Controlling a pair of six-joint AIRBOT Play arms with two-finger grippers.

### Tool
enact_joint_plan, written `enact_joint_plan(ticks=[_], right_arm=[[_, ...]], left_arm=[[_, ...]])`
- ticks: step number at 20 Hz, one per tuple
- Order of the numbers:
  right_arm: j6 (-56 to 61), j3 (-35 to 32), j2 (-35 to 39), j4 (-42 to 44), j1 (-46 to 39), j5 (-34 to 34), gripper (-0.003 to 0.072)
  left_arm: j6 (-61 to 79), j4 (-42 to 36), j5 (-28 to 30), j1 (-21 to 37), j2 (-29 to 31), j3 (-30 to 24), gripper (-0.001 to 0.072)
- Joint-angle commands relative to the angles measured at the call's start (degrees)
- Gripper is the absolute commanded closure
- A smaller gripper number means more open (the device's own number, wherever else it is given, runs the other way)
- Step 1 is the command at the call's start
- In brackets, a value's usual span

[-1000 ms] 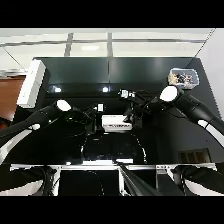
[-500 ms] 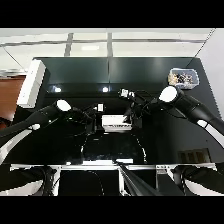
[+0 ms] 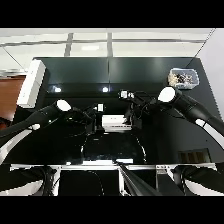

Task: Fold the box and place the chain.

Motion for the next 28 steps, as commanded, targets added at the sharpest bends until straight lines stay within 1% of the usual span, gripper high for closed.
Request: enact_joint_plan(ticks=[1, 2, 11, 13, 15, 16, 18, 19, 20, 21, 24, 26, 28], right_arm=[[0.04, 0.0, -0.28, -0.09, 0.04, 1.53, 0.035], [0.04, 0.0, -0.28, -0.11, 0.04, 1.66, 0.0305], [0.87, -1.33, -0.74, 0.72, -0.02, 1.99, 0.0315], [4.7, -0.33, 0.09, 0.81, -0.79, 4.81, 0.0315], [13.07, 0.98, 2.01, 0.94, -3.63, 8.7, 0.0315], [16.98, 1.01, 3.1, 1.57, -5.73, 11.06, 0.0315], [27.71, 0.52, 3.58, 4.17, -9.94, 18.14, 0.0316], [31.95, -0.68, 3.58, 7.48, -11.19, 20.13, 0.0412], [32.37, -1.99, 3.58, 11.04, -11.32, 20.85, 0.0667], [32.28, -3.34, 3.52, 14.62, -10.82, 19.58, 0.0671], [33.99, -6.01, 2.58, 23.43, -8.55, 9.38, 0.0671], [35.39, -6.05, 0.33, 24.39, -6.95, 4.46, 0.067], [35.87, -6.05, -2.54, 23.15, -6.16, 3.54, 0.0671]], left_arm=[[0.02, 0.0, 0.0, 0.0, -0.04, 0.07, 0.0311], [0.02, 0.0, 0.02, 0.0, -0.04, 0.07, 0.0311], [0.02, 0.0, 0.02, 0.0, -0.04, 0.07, 0.0311], [0.02, 0.0, 0.02, 0.0, -0.04, 0.07, 0.0311], [0.02, 0.0, 0.0, 0.0, -0.04, 0.07, 0.0311], [0.02, 0.0, 0.0, 0.0, -0.04, 0.07, 0.0311], [0.02, -0.02, 0.0, 0.0, -0.04, 0.07, 0.0311], [0.02, 0.0, 0.0, 0.0, -0.04, 0.07, 0.0311], [0.02, 0.0, 0.0, 0.0, -0.04, 0.07, 0.0311], [0.02, 0.0, 0.02, 0.0, -0.04, 0.07, 0.0311], [0.02, -0.02, 0.0, 0.0, -0.04, 0.07, 0.0311], [0.02, -0.02, 0.0, 0.0, -0.04, 0.07, 0.0311], [0.02, -0.02, 0.0, 0.0, -0.04, 0.07, 0.0311]])
